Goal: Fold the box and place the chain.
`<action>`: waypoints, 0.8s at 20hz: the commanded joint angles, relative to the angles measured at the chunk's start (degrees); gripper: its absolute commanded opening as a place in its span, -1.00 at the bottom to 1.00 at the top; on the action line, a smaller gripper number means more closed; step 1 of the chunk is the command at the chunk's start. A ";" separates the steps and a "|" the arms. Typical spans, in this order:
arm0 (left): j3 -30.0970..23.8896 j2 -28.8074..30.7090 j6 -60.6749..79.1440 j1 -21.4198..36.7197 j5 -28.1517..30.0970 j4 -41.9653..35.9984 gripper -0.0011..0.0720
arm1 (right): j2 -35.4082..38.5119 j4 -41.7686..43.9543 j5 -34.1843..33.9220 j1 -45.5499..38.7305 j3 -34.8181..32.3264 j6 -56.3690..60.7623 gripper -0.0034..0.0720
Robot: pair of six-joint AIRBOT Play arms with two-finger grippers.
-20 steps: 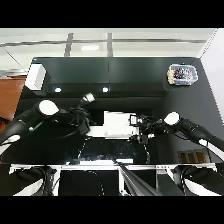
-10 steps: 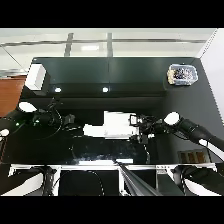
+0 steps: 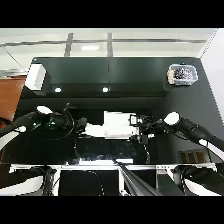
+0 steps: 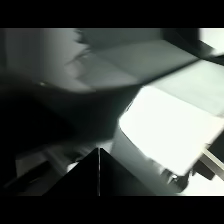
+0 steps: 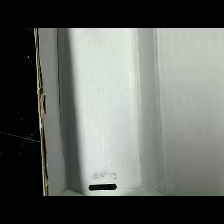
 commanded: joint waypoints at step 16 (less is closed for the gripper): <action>15.96 -0.59 -15.50 -15.54 -2.16 13.64 0.37 | -0.02 0.02 0.02 0.00 0.04 0.02 -0.42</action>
